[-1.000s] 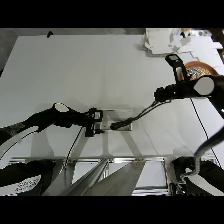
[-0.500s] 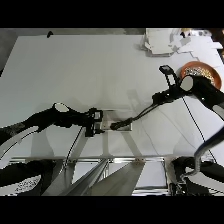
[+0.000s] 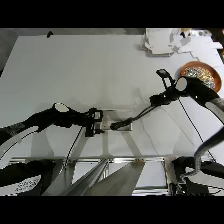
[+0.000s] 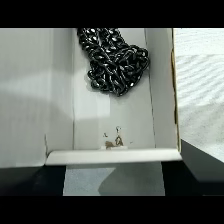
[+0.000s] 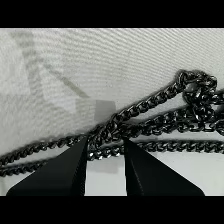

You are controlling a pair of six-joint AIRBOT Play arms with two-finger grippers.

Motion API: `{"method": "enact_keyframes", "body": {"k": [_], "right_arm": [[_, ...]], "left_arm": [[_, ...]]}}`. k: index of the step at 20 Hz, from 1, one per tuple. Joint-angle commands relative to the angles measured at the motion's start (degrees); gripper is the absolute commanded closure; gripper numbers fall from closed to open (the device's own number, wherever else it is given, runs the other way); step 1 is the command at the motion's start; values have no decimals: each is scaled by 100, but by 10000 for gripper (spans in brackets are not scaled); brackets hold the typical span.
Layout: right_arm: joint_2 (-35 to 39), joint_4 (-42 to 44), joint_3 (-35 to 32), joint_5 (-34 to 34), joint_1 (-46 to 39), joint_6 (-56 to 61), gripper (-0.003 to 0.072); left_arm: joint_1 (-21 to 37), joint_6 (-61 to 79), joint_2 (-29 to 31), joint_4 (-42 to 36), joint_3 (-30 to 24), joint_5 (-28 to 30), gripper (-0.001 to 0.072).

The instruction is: Fold the box and place the chain.

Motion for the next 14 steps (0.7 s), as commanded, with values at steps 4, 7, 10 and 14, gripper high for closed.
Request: {"method": "enact_keyframes", "body": {"k": [4, 7, 10, 14], "right_arm": [[-63, 26, -2, -24, 0, 0, 539], [-74, 26, -4, 15, 0, -2, 587], [-87, 28, -4, 101, 0, -26, 622], [197, 46, -2, 214, -2, -199, 665]], "left_arm": [[0, 2, 2, 2, -2, 2, 696], [0, 2, 2, 2, -2, 2, 696], [0, 2, 2, 2, -2, 2, 696], [0, 2, 2, 2, -2, 2, 696]]}}
